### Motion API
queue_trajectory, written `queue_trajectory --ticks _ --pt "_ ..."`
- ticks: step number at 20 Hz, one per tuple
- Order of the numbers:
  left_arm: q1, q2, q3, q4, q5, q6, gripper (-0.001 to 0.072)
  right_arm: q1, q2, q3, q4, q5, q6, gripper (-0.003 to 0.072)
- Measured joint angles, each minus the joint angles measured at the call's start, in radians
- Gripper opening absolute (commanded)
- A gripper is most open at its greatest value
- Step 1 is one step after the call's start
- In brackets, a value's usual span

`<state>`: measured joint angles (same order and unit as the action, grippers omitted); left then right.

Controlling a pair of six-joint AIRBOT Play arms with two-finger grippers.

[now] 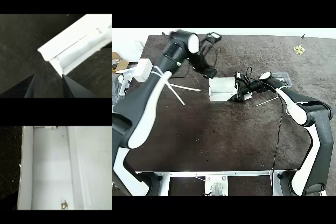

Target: Fold the box and place the chain.

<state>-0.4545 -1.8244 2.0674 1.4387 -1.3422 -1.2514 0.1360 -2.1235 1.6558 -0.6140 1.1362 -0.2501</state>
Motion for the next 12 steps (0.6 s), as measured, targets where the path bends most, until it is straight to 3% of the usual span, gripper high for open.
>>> queue_trajectory --ticks 7,10,11,12 --pt "0.249 -0.021 -0.127 -0.578 0.002 0.68 0.0359 0.0 0.0 0.0 0.0 0.0 0.0 0.0446" --pt "0.33 -0.086 -0.164 -0.73 -0.043 0.895 0.0362 0.0 0.0 0.0 0.0 0.0 0.0 0.0446" --pt "0.352 -0.113 -0.171 -0.766 -0.05 0.958 0.0386 0.0 0.0 0.0 0.0 0.0 0.0 0.0446" --pt "0.369 -0.14 -0.176 -0.787 -0.057 1.015 0.0576 0.0 0.0 0.0 0.0 0.0 0.0 0.0446"
